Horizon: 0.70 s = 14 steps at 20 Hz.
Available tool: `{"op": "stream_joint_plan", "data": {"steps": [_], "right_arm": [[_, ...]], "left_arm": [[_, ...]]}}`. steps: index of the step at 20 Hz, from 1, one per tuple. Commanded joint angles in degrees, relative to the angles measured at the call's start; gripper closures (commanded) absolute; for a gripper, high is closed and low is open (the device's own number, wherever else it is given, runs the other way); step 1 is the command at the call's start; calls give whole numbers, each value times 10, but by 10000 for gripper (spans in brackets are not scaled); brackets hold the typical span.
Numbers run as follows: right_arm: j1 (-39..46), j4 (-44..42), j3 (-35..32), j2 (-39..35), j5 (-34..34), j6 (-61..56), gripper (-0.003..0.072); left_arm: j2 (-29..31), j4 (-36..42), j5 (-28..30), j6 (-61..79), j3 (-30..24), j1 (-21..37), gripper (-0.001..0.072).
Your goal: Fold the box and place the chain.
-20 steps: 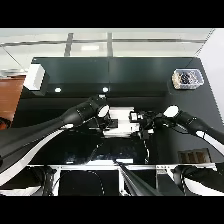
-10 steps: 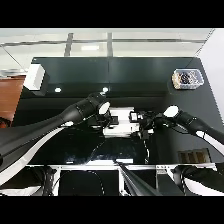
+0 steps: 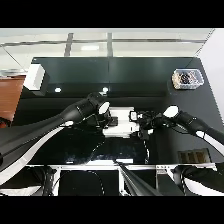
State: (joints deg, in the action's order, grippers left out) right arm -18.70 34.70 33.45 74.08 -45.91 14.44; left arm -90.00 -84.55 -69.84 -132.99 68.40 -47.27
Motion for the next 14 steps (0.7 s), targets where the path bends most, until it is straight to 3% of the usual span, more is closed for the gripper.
{"op": "stream_joint_plan", "data": {"steps": [1,6,14], "right_arm": [[0,1,1,-17,-13,-48,107],[1,115,1,-60,-43,-80,108],[1,74,1,-68,-47,-87,115]], "left_arm": [[0,0,-21,10,1,0,678],[0,0,-12,10,1,0,678],[0,-1,-11,10,1,0,678]]}}
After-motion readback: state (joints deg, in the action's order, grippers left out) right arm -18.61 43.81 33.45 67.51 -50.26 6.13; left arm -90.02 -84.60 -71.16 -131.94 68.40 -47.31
